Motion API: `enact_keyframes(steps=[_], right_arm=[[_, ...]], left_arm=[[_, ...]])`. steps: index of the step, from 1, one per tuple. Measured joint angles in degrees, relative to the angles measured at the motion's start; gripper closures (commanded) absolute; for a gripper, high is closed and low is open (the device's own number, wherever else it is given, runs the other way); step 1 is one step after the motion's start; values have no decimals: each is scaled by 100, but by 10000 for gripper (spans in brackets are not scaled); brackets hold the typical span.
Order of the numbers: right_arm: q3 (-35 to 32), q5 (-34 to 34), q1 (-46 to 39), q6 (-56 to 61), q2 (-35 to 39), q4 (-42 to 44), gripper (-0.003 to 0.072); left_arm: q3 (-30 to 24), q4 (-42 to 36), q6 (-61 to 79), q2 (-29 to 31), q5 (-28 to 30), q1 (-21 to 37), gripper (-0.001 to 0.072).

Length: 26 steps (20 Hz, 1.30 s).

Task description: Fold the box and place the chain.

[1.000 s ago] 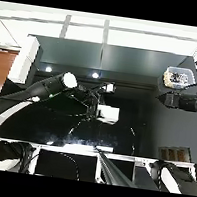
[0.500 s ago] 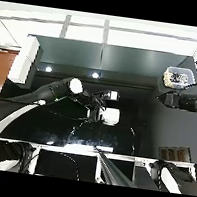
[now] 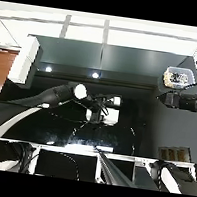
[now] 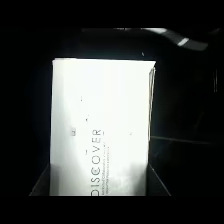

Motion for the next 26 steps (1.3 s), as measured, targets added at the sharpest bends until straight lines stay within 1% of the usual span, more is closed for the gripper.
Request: enact_keyframes(steps=[2,5,7,9,12,15,17,19,22,23,26], right_arm=[[0,4,0,0,0,-2,676],[0,17,0,0,0,-2,676],[0,17,0,0,0,-2,676],[0,13,0,0,0,-2,676],[0,9,0,0,0,-2,676],[0,-11,0,0,0,-2,676],[0,-55,0,-2,0,-2,676],[0,-120,0,-7,0,0,676],[-35,-221,0,-15,0,-2,676],[-57,-247,0,-17,0,-2,676],[-116,-293,0,-22,0,0,676]], left_arm=[[-4,404,-726,173,-223,332,374],[-26,1108,-2262,448,-769,1180,374],[-96,1574,-3202,643,-1209,1996,373],[-201,1891,-3814,874,-1585,2861,374],[-372,2138,-4293,1279,-2116,4164,374],[-529,2262,-4524,1705,-2522,5445,375],[-597,2393,-4627,1926,-2691,6177,374],[-632,2656,-4677,2044,-2778,6747,374],[-656,3058,-4791,2059,-2400,7427,374],[-664,3029,-4793,2044,-2271,7597,374],[-669,2500,-4201,2013,-1827,7827,374]])
